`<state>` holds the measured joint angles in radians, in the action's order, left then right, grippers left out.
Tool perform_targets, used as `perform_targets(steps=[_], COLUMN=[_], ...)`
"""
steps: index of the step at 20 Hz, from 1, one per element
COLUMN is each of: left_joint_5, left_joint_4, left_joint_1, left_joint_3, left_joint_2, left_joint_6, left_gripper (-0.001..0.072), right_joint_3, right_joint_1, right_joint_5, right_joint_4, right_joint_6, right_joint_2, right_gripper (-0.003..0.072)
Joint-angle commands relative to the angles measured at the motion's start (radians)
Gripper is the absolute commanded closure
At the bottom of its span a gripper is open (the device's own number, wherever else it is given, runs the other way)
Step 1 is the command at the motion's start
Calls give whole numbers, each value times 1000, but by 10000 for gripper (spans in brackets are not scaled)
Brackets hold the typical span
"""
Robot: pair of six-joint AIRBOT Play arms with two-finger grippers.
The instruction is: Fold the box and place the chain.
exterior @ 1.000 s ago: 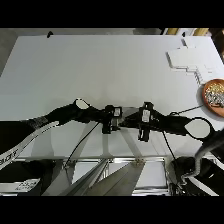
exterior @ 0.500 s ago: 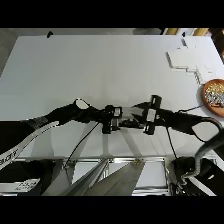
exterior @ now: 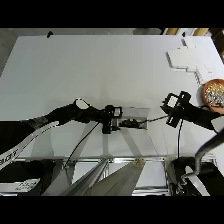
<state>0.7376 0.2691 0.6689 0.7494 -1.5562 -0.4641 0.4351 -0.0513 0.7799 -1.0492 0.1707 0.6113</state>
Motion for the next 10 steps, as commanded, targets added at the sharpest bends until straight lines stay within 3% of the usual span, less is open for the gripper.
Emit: perform_targets(steps=[1,10], left_joint_5=[0,0], left_joint_4=[0,0], left_joint_1=[0,0], left_joint_3=[0,0], left_joint_2=[0,0], left_joint_6=[0,0], left_gripper=[399,398], right_joint_3=[-54,-61], right_joint_1=[53,53], right_joint_5=[1,-16], right_joint_4=[-27,-53], right_joint_6=[-100,-366], right_joint_2=[89,346], right_gripper=[528,527])
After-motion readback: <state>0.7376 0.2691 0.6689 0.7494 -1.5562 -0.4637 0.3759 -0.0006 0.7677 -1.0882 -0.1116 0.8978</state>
